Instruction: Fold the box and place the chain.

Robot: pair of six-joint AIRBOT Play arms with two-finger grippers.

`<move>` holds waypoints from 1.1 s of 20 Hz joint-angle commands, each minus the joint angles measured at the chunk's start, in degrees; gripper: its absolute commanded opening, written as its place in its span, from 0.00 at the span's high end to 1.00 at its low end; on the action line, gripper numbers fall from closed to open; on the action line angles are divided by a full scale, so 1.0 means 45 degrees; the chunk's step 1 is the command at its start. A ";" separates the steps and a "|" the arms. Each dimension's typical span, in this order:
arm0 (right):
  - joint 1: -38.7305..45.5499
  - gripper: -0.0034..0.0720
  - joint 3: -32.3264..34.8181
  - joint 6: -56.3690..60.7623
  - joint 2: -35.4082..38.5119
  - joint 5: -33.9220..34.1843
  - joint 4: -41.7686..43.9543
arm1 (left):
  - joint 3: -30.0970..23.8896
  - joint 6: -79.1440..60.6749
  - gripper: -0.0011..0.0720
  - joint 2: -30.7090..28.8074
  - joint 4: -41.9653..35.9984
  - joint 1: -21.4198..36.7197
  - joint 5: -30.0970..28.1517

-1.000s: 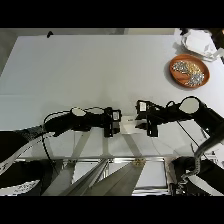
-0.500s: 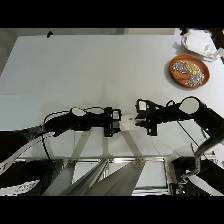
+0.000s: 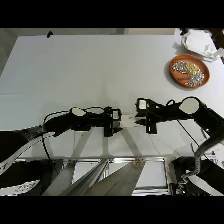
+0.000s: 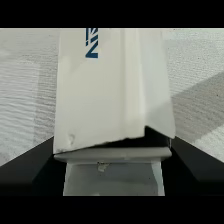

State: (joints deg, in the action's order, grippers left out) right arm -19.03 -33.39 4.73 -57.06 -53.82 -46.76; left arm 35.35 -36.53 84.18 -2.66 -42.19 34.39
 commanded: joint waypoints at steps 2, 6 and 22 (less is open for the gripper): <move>-0.0005 0.66 0.0000 0.0005 0.0005 0.0219 0.0010 | 0.0005 -0.0019 0.61 0.0005 0.0019 -0.0010 0.0034; -0.0005 0.66 0.0000 0.0005 0.0000 0.0228 0.0005 | 0.0005 -0.0019 0.61 0.0005 0.0019 -0.0010 0.0034; -0.0005 0.71 0.0466 0.0199 -0.0019 0.0743 0.0340 | 0.0005 -0.0019 0.61 0.0005 0.0019 -0.0010 0.0034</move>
